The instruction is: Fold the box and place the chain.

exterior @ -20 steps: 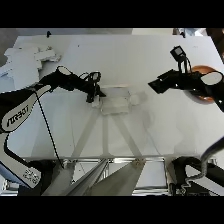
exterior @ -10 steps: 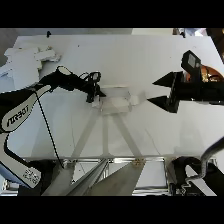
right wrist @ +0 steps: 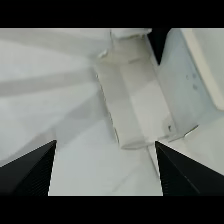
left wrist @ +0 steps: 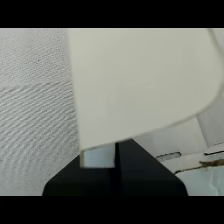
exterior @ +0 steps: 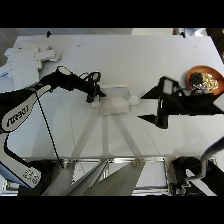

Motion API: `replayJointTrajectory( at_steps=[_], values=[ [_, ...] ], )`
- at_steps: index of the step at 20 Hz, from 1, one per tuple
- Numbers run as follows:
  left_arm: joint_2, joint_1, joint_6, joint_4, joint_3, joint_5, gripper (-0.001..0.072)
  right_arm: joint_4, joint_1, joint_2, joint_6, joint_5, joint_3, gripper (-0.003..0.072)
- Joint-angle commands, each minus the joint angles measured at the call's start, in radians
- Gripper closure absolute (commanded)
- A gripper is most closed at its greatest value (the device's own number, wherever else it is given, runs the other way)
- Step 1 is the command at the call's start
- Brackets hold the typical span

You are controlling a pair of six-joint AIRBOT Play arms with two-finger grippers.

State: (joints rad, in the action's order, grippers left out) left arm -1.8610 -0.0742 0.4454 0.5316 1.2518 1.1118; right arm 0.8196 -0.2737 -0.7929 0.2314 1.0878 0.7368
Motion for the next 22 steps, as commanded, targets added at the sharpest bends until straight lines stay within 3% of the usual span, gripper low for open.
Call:
replayJointTrajectory(
  at_steps=[1, 4, 9, 12, 18, 22],
  values=[
    [0.000, 0.000, 0.000, 0.000, 0.001, 0.000, 0.0692, 0.071, -0.042, -0.042, -0.092, -0.058, -0.068, -0.0008],
    [0.000, 0.000, 0.000, 0.000, 0.001, 0.000, 0.0692, 0.050, -0.042, -0.153, -0.159, -0.112, -0.082, -0.0008],
    [0.000, 0.000, 0.000, 0.000, 0.001, 0.000, 0.0692, -0.127, -0.041, -0.353, -0.371, -0.338, -0.088, -0.0008],
    [0.000, 0.000, 0.000, 0.000, 0.001, 0.000, 0.0692, -0.151, -0.034, -0.437, -0.453, -0.434, -0.089, -0.0008],
    [0.000, 0.000, 0.000, 0.000, 0.001, 0.000, 0.0692, -0.209, 0.030, -0.518, -0.594, -0.431, -0.089, -0.0008],
    [0.000, 0.000, 0.000, 0.000, 0.001, 0.000, 0.0692, -0.410, 0.030, -0.548, -0.755, -0.436, -0.089, -0.0008]
  ],
)
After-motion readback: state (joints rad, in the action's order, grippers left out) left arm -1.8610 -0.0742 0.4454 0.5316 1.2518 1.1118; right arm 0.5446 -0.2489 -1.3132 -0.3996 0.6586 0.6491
